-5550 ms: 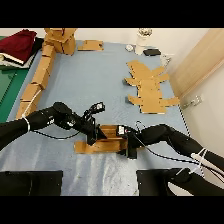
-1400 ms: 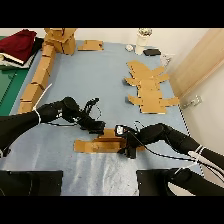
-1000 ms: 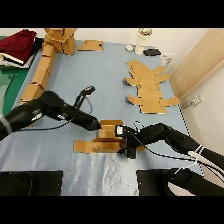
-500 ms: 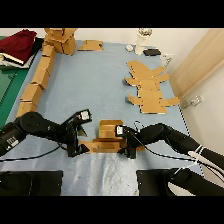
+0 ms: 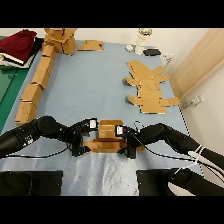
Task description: Fold the box.
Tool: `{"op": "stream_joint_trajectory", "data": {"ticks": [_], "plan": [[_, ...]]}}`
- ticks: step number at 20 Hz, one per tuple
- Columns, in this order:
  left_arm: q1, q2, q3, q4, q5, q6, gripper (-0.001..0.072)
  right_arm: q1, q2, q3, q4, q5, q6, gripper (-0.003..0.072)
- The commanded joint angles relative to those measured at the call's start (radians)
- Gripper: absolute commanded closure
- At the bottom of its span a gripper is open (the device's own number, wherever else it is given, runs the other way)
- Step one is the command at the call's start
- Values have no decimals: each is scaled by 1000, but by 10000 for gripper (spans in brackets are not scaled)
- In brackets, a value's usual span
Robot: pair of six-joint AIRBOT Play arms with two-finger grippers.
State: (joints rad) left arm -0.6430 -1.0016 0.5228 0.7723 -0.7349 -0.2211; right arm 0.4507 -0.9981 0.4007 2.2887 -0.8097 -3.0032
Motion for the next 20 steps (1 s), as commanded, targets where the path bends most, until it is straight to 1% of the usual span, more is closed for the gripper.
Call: {"op": "stream_joint_trajectory", "data": {"ticks": [1, 2, 4, 6, 9, 11, 12, 13, 14, 15, 20], "plan": [[12, -15, -1, 36, -36, 26, 13, 0, 0, 1, 0, 0, 0, 178], [13, -15, -1, 29, -34, 26, 13, 0, 0, 1, 0, 0, 0, 179], [-13, -21, -1, -27, -14, 35, 13, 0, 0, 1, 0, 0, 0, 179], [-49, -51, -1, -71, 47, 50, 13, 0, 0, 1, -1, 0, 0, 178], [-77, -98, 0, -75, 126, 50, 14, 0, 0, 1, -3, 0, 0, 178], [-87, -100, 1, -80, 134, 50, 21, 0, 0, 1, -3, 0, 0, 179], [-87, -100, 1, -80, 132, 50, 199, 0, 0, 1, -3, 0, 0, 179], [-87, -100, 1, -79, 133, 51, 413, 0, 0, 1, -3, 0, 0, 179], [-87, -100, 1, -82, 134, 58, 551, 0, 0, 1, -3, 0, 0, 179], [-87, -101, 1, -94, 134, 79, 602, 0, 0, 1, -3, 0, 0, 179], [-87, -101, 1, -193, 134, 130, 605, 0, 0, 1, -3, 0, 0, 179]]}}
